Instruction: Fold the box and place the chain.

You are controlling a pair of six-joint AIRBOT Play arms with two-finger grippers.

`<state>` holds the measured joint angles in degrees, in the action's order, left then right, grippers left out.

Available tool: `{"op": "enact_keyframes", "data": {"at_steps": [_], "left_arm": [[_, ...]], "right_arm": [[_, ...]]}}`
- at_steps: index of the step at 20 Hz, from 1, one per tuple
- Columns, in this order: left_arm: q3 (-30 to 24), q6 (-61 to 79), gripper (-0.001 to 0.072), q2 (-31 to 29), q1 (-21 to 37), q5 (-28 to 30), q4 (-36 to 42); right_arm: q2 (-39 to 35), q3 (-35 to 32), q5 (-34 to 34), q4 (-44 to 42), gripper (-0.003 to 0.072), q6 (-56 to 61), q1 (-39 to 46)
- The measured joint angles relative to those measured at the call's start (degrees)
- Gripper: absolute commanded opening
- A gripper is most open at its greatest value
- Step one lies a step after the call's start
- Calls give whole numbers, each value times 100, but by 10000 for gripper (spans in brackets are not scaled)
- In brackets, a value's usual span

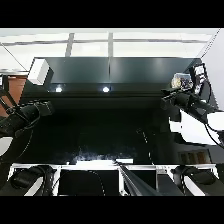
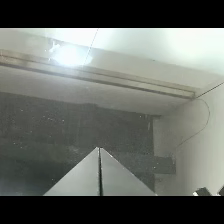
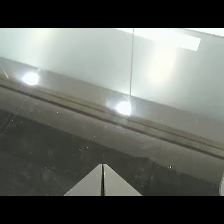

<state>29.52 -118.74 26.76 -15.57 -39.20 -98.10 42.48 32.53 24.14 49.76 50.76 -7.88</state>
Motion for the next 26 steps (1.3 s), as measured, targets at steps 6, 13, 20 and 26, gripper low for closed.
{"op": "enact_keyframes", "data": {"at_steps": [6, 13, 20, 26], "left_arm": [[0, -2, 31, 0, 0, -2, 0], [0, 0, 31, 0, 0, 4, 4], [0, -9, 31, 46, 7, 470, 66], [-4, -9, 710, 737, 28, 1932, -11]], "right_arm": [[0, -2, 0, 0, 16, 0, 0], [0, -2, 0, 0, 16, 0, 0], [0, -2, -125, -197, 16, 2, 0], [278, 81, -1766, -610, 720, 138, 769]]}}
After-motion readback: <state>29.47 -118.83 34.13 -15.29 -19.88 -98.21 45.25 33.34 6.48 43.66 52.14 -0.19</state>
